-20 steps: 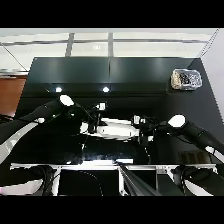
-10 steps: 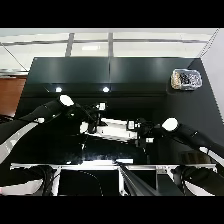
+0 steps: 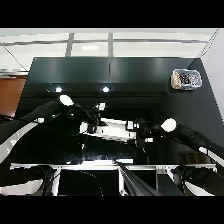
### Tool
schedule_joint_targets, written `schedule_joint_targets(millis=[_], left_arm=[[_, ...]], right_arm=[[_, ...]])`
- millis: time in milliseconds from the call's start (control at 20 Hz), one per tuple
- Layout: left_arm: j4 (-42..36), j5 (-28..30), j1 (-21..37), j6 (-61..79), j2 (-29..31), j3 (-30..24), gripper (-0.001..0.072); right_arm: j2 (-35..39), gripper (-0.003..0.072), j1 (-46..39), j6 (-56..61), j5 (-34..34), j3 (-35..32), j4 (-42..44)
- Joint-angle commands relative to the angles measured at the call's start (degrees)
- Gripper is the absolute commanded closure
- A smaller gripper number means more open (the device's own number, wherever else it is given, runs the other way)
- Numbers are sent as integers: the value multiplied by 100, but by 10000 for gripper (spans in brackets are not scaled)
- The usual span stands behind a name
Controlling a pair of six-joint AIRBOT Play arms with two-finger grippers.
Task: Fold the box and place the chain.
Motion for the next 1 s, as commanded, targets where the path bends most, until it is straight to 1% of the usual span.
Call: schedule_joint_targets(millis=[0,300,550,950], left_arm=[[-11,13,-4,4,-4,-2,682],[-11,13,-4,4,-4,-2,682],[-11,13,-4,4,-4,-2,682],[-11,15,-4,2,-4,-2,682]], right_arm=[[-4,93,4,15,-221,-2,-24],[-15,93,2,11,-295,-2,-26],[-15,93,-216,-24,-4,9,-17],[-15,93,-197,-35,7,9,-26]])
